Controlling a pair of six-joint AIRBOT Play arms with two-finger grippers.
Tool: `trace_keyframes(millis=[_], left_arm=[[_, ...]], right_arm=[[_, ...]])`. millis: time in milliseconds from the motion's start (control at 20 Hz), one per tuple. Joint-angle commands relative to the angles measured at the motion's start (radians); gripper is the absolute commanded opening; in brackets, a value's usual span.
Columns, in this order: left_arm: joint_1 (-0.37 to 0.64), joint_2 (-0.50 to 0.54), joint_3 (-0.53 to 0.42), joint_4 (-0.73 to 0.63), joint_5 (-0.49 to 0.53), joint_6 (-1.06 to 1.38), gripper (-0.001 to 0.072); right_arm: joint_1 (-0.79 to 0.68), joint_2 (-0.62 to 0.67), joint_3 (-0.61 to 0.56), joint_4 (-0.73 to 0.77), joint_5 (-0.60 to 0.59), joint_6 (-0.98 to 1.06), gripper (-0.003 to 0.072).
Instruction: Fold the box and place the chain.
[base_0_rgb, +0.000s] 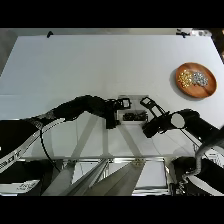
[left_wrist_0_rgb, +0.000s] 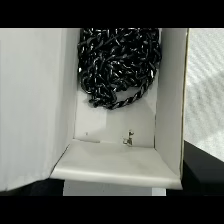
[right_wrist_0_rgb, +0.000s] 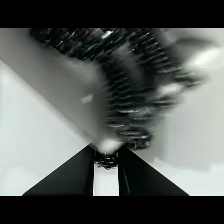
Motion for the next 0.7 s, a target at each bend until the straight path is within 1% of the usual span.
trace_keyframes(millis=[0,150,350,500,650], left_arm=[[-0.001,0.000,0.000,0.000,0.000,0.000,0.0316],[-0.001,0.001,0.000,0.000,0.000,0.000,0.0316],[-0.001,0.000,0.000,0.000,0.000,0.000,0.0316],[-0.001,0.000,0.000,0.000,0.000,0.000,0.0316],[-0.001,0.000,0.000,0.000,0.000,0.000,0.0316]], right_arm=[[0.000,0.097,0.001,-0.052,0.089,0.075,0.0013],[0.000,0.189,0.004,-0.093,0.139,0.145,0.0013],[0.000,0.293,0.039,-0.100,0.130,0.179,0.0012],[0.000,0.350,0.104,-0.095,0.098,0.214,0.0012],[0.000,0.358,0.206,-0.070,0.062,0.222,0.0012]])
